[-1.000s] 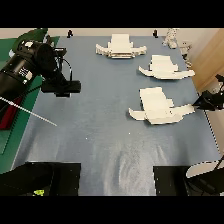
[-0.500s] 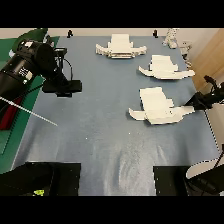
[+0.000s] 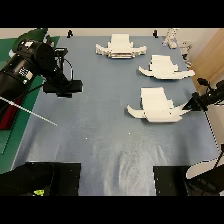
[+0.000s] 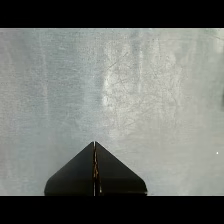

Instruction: Fold the box.

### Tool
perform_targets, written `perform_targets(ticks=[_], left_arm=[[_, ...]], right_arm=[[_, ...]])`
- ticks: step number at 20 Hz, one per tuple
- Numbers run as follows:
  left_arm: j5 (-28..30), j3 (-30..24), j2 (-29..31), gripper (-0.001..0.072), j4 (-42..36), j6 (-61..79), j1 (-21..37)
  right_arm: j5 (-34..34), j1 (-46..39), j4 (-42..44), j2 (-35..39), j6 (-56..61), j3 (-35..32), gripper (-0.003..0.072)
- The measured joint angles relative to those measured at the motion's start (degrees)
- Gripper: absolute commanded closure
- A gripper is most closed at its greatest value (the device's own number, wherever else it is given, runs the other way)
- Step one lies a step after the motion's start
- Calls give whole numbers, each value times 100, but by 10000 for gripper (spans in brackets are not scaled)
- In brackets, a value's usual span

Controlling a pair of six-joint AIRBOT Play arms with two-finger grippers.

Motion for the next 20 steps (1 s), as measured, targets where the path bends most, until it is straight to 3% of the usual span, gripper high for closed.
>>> perform_targets(ticks=[6, 12, 16, 19, 20], left_arm=[[208, 0, 0, 698, 59, 37, 0], [437, 0, 0, 699, -68, 1108, 101], [31, -151, 39, 700, -1226, 2111, 708], [-289, -577, 232, 698, -2192, 2789, 1259], [-323, -776, 317, 698, -2420, 2949, 1384]], right_arm=[[428, 619, 503, 531, 98, -774, 683], [1392, 2232, 946, 2083, 951, -2378, 683], [2363, 3447, 1008, 3340, 1722, -3617, 683], [3143, 4234, 986, 4264, 2247, -4503, 679], [3440, 4452, 962, 4537, 2409, -4767, 602]])
